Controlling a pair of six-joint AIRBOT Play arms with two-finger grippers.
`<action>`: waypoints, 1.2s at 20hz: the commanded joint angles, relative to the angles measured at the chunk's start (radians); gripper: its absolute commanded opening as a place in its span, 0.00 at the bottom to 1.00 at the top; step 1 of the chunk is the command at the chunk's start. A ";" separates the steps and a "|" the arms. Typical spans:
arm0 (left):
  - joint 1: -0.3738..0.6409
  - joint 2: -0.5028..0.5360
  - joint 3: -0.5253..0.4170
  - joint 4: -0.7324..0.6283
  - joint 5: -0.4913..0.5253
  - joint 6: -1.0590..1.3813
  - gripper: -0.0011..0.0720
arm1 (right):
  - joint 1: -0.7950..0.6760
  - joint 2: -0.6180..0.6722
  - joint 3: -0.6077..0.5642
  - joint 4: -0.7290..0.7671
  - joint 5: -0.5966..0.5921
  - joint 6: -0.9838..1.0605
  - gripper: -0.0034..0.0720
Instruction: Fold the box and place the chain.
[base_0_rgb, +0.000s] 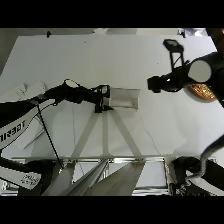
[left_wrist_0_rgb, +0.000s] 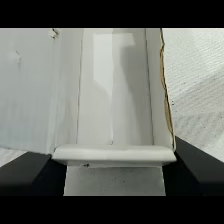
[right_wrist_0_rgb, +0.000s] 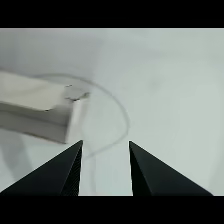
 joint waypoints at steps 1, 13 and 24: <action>0.000 0.001 0.001 0.000 0.000 0.000 0.23 | -0.157 0.013 0.032 -0.128 0.070 -0.027 0.47; 0.000 0.001 0.001 0.000 0.000 0.000 0.23 | -0.877 -0.146 0.032 -0.120 -0.107 -0.341 0.53; 0.000 0.002 0.001 0.000 -0.003 -0.040 0.23 | -0.883 -0.467 0.035 -0.060 -0.425 -0.414 0.60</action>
